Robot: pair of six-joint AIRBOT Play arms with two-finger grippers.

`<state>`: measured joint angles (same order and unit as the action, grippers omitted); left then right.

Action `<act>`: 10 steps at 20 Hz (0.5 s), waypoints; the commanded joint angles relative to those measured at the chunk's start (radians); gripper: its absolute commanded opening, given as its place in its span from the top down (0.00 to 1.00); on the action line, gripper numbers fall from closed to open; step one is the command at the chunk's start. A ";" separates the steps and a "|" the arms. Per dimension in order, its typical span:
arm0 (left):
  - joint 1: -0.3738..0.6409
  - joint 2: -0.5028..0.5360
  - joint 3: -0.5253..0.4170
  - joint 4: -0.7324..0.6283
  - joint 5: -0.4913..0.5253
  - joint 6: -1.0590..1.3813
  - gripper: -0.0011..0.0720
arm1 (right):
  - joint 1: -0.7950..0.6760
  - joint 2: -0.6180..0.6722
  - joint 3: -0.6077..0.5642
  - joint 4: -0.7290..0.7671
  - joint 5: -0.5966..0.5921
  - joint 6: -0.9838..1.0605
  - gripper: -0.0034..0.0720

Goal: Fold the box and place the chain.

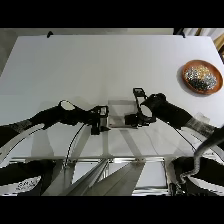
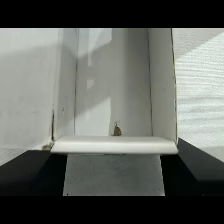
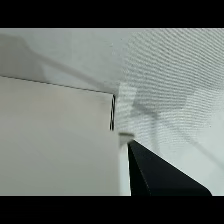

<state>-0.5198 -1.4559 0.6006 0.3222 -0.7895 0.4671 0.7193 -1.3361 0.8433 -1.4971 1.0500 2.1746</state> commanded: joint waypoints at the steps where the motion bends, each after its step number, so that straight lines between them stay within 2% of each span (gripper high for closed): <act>1: 0.001 0.001 0.000 0.000 0.000 0.000 0.80 | 0.024 -0.045 0.004 -0.011 0.014 0.037 0.56; 2: 0.001 0.001 0.000 0.000 0.000 0.000 0.80 | 0.030 -0.053 0.004 -0.012 0.014 0.044 0.57; 4: 0.001 0.001 0.000 0.000 0.000 0.000 0.80 | 0.029 -0.054 0.005 -0.014 0.013 0.043 0.77; 6: 0.001 0.001 0.000 0.000 0.000 0.000 0.80 | 0.030 -0.054 0.006 -0.018 0.017 0.043 0.88; 8: 0.001 0.001 0.000 0.000 0.000 0.000 0.80 | 0.029 -0.054 0.006 -0.021 0.016 0.043 0.93; 10: 0.001 0.001 0.000 0.000 0.000 0.000 0.80 | 0.030 -0.054 0.006 -0.025 0.017 0.043 0.93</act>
